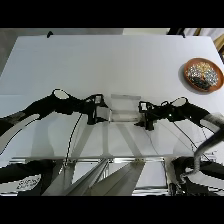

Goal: Fold the box and place the chain.

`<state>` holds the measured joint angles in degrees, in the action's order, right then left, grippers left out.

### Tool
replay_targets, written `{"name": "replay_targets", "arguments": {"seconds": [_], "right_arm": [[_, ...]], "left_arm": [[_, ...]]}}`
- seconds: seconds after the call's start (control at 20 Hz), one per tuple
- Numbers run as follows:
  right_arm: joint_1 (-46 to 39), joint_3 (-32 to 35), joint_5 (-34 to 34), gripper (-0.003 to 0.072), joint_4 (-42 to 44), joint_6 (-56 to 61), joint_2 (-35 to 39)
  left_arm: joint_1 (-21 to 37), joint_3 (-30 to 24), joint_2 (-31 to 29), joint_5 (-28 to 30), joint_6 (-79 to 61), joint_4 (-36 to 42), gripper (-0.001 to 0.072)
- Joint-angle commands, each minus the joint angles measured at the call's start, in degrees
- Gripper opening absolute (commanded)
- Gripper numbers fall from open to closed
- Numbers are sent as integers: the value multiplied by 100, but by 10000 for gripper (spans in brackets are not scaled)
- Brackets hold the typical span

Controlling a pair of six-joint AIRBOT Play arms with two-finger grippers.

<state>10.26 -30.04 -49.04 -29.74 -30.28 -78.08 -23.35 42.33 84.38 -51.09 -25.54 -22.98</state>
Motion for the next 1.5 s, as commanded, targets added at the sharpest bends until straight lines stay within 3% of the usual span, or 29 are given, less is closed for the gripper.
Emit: {"name": "replay_targets", "arguments": {"seconds": [0.0,0.35,0.55,1.3,1.35,1.45], "right_arm": [[2,-7,-2,317,0,0,-2],[2,-7,-2,317,2,2,-2],[2,-7,-2,317,2,2,-2],[2,-7,-2,317,2,2,-2],[2,-7,-2,317,2,2,-2],[2,-7,-2,317,2,2,-2]], "left_arm": [[-72,105,146,-79,-20,2,701],[-175,105,155,-184,-17,-267,700],[-308,105,208,-114,-20,181,698],[-472,105,525,90,2,407,683],[-490,103,525,120,0,450,607],[-518,103,525,157,2,450,353]]}}
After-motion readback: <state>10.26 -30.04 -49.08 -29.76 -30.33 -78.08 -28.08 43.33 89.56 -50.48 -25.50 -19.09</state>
